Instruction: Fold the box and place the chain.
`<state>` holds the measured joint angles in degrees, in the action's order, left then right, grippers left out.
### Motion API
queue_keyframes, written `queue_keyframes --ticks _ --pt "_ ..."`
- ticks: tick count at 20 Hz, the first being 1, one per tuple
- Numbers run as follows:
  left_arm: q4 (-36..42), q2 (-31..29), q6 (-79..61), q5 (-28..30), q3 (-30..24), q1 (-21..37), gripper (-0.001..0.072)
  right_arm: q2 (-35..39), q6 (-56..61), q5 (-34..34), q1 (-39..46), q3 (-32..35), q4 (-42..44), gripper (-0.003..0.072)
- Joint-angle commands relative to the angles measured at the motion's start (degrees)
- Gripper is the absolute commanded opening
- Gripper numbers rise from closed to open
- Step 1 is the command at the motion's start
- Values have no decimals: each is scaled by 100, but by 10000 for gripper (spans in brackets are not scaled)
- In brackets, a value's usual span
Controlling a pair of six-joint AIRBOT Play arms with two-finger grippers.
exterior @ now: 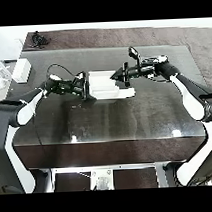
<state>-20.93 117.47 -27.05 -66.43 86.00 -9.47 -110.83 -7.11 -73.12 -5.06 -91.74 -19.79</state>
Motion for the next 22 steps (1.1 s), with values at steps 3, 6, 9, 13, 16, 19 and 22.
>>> queue_keyframes --ticks 3,6,9,13,16,19,22 --pt "0 0 -2 -4 -2 2 308 -549 769 520 -35 -560 -804 11" --pt "0 2 0 -4 -2 2 308 -789 844 520 -33 -658 -946 11" --pt "0 2 -2 -4 -2 2 309 -824 837 514 -37 -660 -997 11" --pt "0 0 0 -4 -2 2 309 -706 256 -39 -11 -813 -973 10" --pt "0 2 -2 -4 -2 2 309 -192 258 -92 79 -837 -925 8" --pt "0 2 0 -7 -2 2 308 461 737 -81 168 -811 -1377 5" --pt "0 2 -2 -4 -2 2 309 1029 824 -85 170 -367 -1838 7"
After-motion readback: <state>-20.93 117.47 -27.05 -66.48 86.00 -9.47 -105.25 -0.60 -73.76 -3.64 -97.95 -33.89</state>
